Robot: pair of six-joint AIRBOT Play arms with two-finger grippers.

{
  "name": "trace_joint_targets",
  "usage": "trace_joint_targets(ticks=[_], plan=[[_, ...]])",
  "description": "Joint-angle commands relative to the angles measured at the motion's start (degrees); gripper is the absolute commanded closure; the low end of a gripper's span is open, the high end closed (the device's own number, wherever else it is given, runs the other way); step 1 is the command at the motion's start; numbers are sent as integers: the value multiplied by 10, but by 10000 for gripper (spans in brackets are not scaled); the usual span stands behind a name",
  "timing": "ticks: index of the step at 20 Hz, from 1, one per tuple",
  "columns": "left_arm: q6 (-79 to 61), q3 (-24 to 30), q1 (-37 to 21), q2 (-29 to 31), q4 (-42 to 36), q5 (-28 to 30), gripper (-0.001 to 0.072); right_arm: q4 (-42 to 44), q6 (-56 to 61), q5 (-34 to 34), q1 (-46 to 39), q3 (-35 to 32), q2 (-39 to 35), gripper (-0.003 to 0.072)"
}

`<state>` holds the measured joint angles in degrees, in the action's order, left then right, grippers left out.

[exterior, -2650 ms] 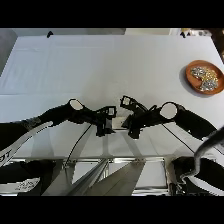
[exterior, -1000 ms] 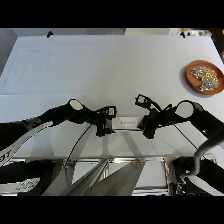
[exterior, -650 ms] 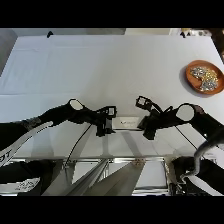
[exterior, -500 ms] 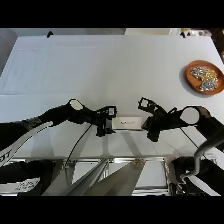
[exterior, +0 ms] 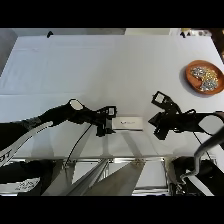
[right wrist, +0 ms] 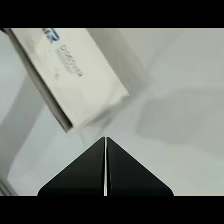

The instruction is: Fold the box and place the chain.

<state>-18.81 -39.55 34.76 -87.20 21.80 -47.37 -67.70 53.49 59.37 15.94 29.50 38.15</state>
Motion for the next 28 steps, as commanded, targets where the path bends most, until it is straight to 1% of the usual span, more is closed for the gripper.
trace_joint_targets(ticks=[1,2,4,8,26,28], plan=[[0,0,0,0,0,0,538,-139,283,47,-76,0,10,670],[0,0,0,0,0,0,538,-151,329,68,-104,0,24,670],[0,0,0,0,0,0,538,-150,344,83,-139,0,52,670],[0,0,0,0,0,0,538,-159,344,114,-145,0,94,670],[0,0,0,0,0,0,538,-154,344,118,-145,0,94,670],[-4,0,0,0,-13,5,541,-154,344,118,-145,0,94,670]])
